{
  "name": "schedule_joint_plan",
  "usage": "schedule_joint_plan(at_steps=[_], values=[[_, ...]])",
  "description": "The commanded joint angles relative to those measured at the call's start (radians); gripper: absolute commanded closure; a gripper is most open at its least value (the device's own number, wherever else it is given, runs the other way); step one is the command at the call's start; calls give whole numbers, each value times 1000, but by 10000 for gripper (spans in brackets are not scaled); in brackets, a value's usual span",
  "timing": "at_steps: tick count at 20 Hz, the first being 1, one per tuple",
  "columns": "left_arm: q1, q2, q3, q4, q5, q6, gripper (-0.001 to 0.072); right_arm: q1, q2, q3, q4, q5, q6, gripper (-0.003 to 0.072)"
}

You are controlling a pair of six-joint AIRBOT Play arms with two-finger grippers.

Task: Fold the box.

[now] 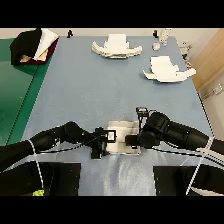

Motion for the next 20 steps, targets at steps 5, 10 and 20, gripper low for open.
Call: schedule_joint_plan(at_steps=[5, 10, 20], values=[[0, 0, 0, 0, 0, -1, 314, 55, -1, -4, -53, -1, 71, 368], [0, 0, 0, 0, 1, -1, 314, 61, -1, -5, -80, -4, 78, 684], [0, 0, 0, 0, 0, -1, 314, 60, 67, 70, -88, -143, 47, 260]])
